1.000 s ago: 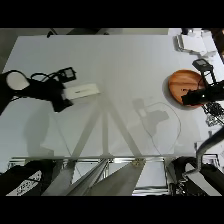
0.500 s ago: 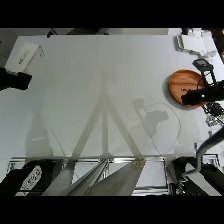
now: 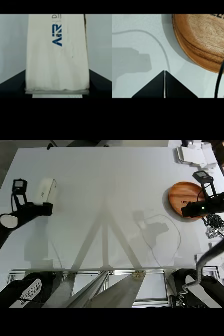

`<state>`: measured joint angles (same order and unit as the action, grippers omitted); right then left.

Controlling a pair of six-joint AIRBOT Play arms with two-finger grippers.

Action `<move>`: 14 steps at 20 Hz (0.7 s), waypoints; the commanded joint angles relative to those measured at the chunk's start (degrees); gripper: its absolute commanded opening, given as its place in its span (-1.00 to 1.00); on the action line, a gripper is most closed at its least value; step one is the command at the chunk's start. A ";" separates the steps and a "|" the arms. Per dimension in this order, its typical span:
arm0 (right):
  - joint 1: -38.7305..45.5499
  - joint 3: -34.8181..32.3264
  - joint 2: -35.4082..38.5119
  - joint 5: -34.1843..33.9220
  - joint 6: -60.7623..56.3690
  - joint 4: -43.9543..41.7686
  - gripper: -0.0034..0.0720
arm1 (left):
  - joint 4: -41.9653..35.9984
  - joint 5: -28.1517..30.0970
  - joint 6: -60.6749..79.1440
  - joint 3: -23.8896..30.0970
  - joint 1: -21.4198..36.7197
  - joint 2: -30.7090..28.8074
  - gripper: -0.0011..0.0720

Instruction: Fold the box and place the chain.

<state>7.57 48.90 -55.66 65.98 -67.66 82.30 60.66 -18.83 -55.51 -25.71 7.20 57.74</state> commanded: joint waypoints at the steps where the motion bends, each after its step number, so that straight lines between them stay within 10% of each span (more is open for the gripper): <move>1: 0.04 0.04 0.04 0.00 -0.02 -0.02 -0.87 | -0.39 2.36 0.07 2.43 -0.63 5.97 -0.95; 6: 0.04 0.04 0.04 0.00 -0.02 -0.02 -0.87 | 2.60 2.95 0.17 2.43 -0.63 8.15 -0.74; 9: 0.04 0.04 0.04 0.00 -0.02 -0.02 -0.87 | 4.57 1.68 0.13 2.40 -0.63 7.91 0.97; 14: 0.04 0.04 0.04 0.00 -0.02 -0.02 -0.87 | 4.57 -1.60 0.15 2.38 -0.66 -0.22 0.95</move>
<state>7.57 48.90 -55.66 65.95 -67.68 82.28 64.82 -18.79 -55.31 -23.35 6.59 61.69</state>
